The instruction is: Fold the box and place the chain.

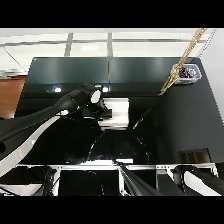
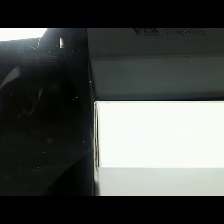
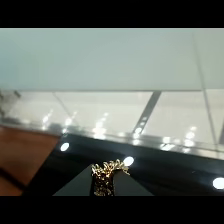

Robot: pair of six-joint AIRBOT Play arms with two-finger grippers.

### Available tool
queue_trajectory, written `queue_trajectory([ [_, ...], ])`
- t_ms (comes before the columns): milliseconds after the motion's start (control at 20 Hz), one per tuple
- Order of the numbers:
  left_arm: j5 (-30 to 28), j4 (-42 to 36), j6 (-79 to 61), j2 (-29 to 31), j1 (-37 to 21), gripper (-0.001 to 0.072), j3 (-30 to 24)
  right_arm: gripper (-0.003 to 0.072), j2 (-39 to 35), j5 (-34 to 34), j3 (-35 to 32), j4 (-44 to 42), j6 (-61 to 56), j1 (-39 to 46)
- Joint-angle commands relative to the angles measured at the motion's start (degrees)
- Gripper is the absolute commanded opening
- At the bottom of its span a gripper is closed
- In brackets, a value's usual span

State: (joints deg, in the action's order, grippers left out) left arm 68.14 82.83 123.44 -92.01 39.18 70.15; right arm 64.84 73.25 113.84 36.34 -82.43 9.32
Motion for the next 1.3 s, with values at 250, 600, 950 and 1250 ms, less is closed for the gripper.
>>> queue_trajectory([
  [250, 0.04, 0.02, 0.0, -0.02, -0.04, 0.003, 0.04, 0.0017, -0.26, 4.09, 0.07, -2.08, 0.44, -10.73],
  [600, 0.04, 0.02, 0.0, -0.02, -0.04, 0.003, 0.04, 0.0017, 0.96, 2.78, -0.13, -2.05, 0.42, -18.6],
  [950, 0.04, 0.02, 0.0, -0.02, -0.04, 0.003, 0.04, 0.0017, 2.82, -1.99, -0.68, -2.47, 0.33, -24.15],
  [1250, 0.04, 0.02, 0.0, -0.02, -0.04, 0.003, 0.04, 0.0017, 2.95, -2.4, -0.68, -3.5, 0.37, -26.56],
])
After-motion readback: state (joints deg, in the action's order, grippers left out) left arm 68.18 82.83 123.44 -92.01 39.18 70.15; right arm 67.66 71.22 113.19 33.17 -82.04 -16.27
